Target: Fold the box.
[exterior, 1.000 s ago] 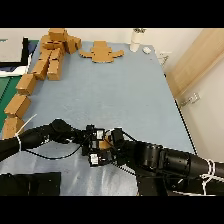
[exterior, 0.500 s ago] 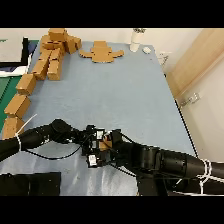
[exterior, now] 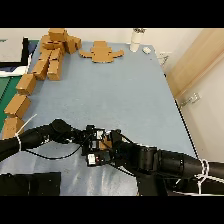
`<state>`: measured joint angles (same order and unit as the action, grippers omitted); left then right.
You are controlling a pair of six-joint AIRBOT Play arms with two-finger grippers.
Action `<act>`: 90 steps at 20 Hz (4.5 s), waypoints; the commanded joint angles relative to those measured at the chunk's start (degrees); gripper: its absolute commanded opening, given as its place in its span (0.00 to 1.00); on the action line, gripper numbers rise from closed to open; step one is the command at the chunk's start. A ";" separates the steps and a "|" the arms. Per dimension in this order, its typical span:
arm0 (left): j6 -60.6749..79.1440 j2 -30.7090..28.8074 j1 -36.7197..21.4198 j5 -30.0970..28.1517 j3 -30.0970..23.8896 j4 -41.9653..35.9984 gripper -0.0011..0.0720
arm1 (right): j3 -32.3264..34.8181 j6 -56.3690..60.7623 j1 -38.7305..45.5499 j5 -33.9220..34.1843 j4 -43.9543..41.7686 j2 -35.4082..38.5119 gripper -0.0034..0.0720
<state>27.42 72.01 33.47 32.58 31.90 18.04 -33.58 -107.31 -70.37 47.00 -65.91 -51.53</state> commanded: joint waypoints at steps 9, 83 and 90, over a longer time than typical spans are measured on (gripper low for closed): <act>0.02 0.02 0.02 0.00 0.00 -0.02 0.52 | -0.04 8.90 -5.09 5.09 8.50 -0.42 0.58; 0.02 0.02 0.07 0.00 -0.02 -0.02 0.52 | 22.21 79.01 11.30 -33.97 -22.60 19.56 0.05; 0.02 0.02 0.07 0.00 -0.02 -0.02 0.52 | 23.93 78.99 11.30 -34.49 -23.08 19.39 0.05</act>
<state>27.44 72.01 33.54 32.60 31.90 18.04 -10.22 -28.34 -59.00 12.78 -88.73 -32.05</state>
